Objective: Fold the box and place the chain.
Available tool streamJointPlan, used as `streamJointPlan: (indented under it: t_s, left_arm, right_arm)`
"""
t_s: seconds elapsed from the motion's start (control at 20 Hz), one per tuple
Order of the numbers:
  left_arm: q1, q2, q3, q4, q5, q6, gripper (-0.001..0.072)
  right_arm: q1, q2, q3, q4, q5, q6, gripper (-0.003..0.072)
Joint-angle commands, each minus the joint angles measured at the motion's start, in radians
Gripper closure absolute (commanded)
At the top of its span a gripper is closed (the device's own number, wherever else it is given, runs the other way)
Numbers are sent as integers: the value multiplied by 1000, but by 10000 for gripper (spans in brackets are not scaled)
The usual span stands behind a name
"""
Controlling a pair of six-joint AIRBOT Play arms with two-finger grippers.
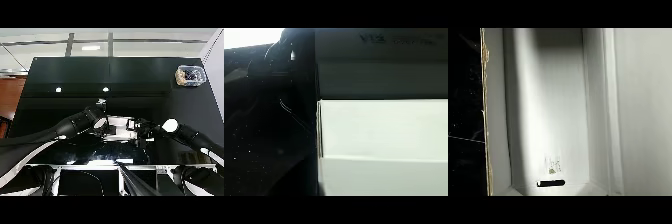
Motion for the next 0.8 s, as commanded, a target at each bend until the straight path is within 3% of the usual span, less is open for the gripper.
streamJointPlan:
  t_s: [0.0, 0.05, 0.1, 0.15, 0.3, 0.5, 0.75]
  left_arm:
    - [0, -1, 1, 3, 15, -8, 684]
    - [0, -1, 1, 3, 15, -8, 684]
    - [0, -1, 1, 3, 15, -8, 684]
    - [0, -1, 1, 4, 15, -8, 684]
    - [0, -1, 1, 4, 15, -8, 684]
    - [0, -1, 1, 4, 16, -8, 683]
    - [-1, -1, 1, 0, 15, -8, 683]
  right_arm:
    - [0, 0, 0, 0, 6, 0, 279]
    - [0, 2, 0, 1, 13, 2, 229]
    - [0, 6, 0, 4, 16, 27, 7]
    - [0, 17, 0, 0, 16, 59, -27]
    - [0, 88, 0, -109, 74, 150, -28]
    - [0, 209, 0, -404, 158, 365, -25]
    - [0, 216, 0, -349, 88, 313, -18]
